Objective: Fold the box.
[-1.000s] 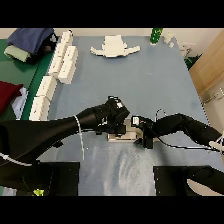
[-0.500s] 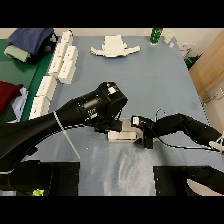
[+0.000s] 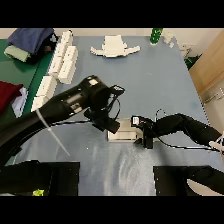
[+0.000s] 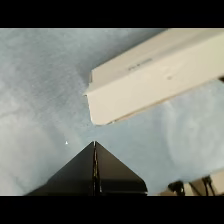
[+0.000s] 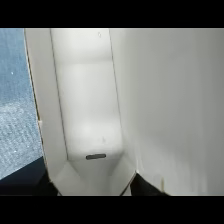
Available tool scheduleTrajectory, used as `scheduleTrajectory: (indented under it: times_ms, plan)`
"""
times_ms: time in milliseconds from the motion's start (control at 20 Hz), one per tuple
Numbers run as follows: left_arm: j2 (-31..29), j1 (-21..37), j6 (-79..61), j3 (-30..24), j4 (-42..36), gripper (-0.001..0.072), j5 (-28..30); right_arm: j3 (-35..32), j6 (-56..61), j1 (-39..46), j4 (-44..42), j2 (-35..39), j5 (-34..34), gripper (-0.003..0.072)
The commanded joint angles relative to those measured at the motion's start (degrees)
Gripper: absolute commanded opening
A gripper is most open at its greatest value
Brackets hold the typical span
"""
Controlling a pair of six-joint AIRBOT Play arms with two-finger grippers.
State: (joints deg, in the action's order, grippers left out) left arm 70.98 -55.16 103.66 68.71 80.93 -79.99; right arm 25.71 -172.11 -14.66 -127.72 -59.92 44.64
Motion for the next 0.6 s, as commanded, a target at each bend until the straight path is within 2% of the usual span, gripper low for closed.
scheduleTrajectory:
  times_ms: [0, 100, 150, 200, 250, 400, 550]
  plan:
    - [-9.05, 7.17, -20.83, -10.12, -7.41, 0.0011, 6.19, 0.04, 0.02, 0.00, 0.00, 0.00, -0.02, 0.0508]
    - [-14.97, 12.59, -32.52, -16.81, -9.18, 0.0013, 6.99, 0.04, 0.00, 0.00, 0.00, 0.00, -0.02, 0.0508]
    - [-17.16, 15.34, -38.14, -19.71, -10.43, 0.0076, 8.35, 0.04, 0.00, 0.00, 0.00, 0.00, -0.02, 0.0508]
    - [-18.82, 17.92, -44.39, -22.75, -11.61, 0.0579, 11.82, 0.04, 0.00, 0.00, 0.00, 0.00, -0.02, 0.0507]
    - [-19.71, 19.96, -49.13, -25.64, -12.98, 0.0685, 16.63, 0.04, 0.00, 0.00, 0.00, 0.00, -0.02, 0.0508]
    - [-19.26, 22.73, -66.40, -32.09, -19.61, 0.0683, 27.32, 0.04, 0.00, 0.00, 0.00, 0.00, -0.02, 0.0508]
    - [-16.28, 22.69, -91.08, -37.64, -30.49, 0.0682, 33.48, 0.04, 0.02, 0.00, 0.00, 0.00, -0.02, 0.0508]
